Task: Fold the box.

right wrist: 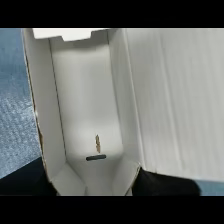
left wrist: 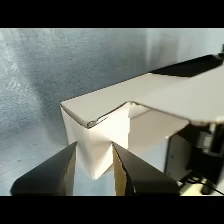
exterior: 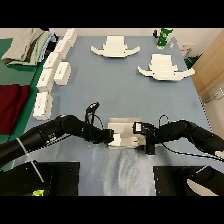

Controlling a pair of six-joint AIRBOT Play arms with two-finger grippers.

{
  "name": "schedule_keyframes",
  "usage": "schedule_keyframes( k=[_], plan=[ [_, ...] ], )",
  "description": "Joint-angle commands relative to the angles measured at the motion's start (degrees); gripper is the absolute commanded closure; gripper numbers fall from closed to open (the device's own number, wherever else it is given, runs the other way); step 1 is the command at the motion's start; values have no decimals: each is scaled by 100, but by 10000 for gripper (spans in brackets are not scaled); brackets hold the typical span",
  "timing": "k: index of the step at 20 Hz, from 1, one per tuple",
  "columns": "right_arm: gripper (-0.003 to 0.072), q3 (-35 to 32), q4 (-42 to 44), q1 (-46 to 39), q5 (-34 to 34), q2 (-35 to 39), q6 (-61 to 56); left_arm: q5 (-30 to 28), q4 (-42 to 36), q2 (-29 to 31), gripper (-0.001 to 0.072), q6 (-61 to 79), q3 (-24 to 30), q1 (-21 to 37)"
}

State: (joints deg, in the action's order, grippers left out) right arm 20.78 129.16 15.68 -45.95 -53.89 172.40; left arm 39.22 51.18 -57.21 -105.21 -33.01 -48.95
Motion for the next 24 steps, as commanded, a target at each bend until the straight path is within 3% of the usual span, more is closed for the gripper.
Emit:
schedule_keyframes(
  k=[1,6,10,19,21,24],
  plan=[
    [182,-2,2,2,2,4,-2,409,1585,-535,376,-1644,-695,-549],
    [182,-2,2,2,2,4,-2,1576,2649,-1576,376,-2614,-1794,-946],
    [182,-2,2,2,2,4,-2,2225,2970,-2131,376,-3141,-2284,-1082],
    [182,-2,2,2,2,4,-2,2398,3281,-2476,379,-3738,-2479,-1316],
    [182,-2,2,2,2,4,-2,2396,3292,-2483,475,-3740,-2479,-1335],
    [182,-2,2,2,2,4,-2,2396,3499,-2483,488,-4087,-2479,-1390]
  ],
)
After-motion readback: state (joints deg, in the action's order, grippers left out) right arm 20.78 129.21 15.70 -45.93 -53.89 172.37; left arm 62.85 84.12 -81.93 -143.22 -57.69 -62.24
